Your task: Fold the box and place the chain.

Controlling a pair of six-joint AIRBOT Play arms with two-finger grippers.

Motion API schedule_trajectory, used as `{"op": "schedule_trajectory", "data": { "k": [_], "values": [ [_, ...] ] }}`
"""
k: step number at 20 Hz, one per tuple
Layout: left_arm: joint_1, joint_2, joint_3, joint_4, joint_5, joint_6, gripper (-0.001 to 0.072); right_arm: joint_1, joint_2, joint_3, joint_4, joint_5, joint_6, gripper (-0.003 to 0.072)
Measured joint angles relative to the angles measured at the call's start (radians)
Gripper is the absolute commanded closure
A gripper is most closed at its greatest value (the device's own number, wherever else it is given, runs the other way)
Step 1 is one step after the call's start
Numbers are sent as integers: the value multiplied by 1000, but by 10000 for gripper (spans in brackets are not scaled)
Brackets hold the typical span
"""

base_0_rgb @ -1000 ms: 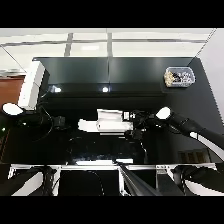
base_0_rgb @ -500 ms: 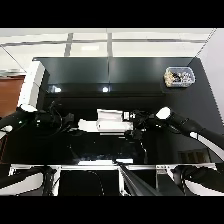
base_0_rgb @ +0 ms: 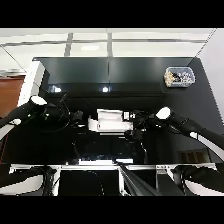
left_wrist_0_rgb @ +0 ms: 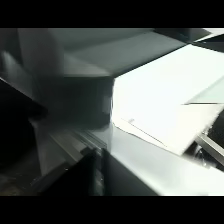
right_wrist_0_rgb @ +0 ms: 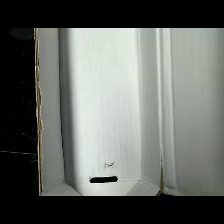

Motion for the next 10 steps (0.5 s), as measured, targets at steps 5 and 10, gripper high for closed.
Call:
{"op": "schedule_trajectory", "data": {
  "k": [5,10],
  "values": [
    [-11,0,33,-24,-32,13,136,0,0,0,0,0,0,560],
    [-61,0,72,-49,-50,15,221,0,0,0,0,0,0,560]
  ]
}}
